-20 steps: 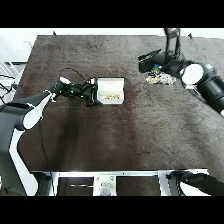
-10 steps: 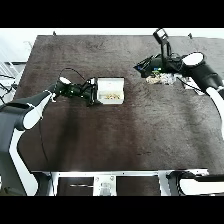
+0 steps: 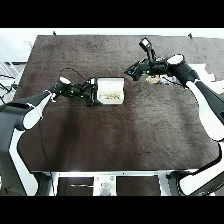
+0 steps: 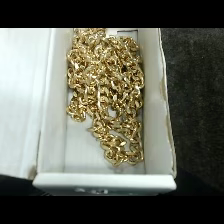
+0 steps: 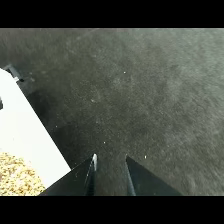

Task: Fold the box and place the chain.

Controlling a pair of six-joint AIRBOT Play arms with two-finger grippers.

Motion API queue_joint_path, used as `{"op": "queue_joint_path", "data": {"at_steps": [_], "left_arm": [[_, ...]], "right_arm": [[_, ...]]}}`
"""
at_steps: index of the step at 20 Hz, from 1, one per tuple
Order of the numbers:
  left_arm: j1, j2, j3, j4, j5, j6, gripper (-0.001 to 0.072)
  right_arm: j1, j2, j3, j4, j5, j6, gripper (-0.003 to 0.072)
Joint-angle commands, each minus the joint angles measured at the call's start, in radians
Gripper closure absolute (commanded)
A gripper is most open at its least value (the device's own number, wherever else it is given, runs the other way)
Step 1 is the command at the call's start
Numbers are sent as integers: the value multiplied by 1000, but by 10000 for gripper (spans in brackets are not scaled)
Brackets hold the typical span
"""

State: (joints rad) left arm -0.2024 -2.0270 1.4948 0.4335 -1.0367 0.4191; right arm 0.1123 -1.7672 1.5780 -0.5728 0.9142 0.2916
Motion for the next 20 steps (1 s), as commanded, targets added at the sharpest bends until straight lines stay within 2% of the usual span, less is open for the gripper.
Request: {"op": "queue_joint_path", "data": {"at_steps": [1,6,8,10,16,20], "left_arm": [[1,0,0,0,0,0,288],[1,0,0,0,0,0,288],[1,0,0,0,0,0,288],[1,0,0,0,0,0,288],[1,0,0,0,0,0,288],[1,0,0,0,0,0,288]], "right_arm": [[20,-50,43,5,35,-16,462],[48,-59,42,-44,212,-11,456],[55,-59,42,-57,267,-5,412],[63,-59,43,-56,303,-5,411],[124,-59,43,-100,309,-43,381],[160,-60,43,-162,238,-58,380]]}}
